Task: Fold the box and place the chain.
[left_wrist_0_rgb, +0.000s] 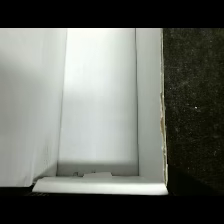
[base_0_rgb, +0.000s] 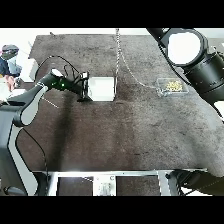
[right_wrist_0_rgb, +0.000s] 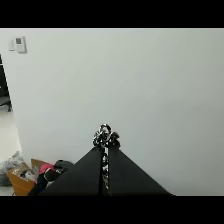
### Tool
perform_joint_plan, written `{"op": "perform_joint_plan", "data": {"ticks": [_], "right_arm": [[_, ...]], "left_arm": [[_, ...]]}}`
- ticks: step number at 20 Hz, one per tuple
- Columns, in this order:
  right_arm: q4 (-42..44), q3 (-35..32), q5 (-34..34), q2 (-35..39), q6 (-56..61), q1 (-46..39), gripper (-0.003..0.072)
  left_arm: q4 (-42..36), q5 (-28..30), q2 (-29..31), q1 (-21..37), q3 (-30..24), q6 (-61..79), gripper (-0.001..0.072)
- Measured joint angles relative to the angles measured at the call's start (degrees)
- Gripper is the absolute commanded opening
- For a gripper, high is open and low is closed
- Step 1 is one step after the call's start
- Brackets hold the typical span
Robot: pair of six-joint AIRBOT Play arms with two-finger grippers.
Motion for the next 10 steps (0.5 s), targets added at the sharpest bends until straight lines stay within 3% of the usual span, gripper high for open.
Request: {"op": "perform_joint_plan", "data": {"ticks": [10], "right_arm": [[0.28,0.07,-3.74,-0.28,-0.11,1.64,0.0009]], "left_arm": [[0.0,0.0,0.0,0.0,0.0,0.0,0.0344]]}}
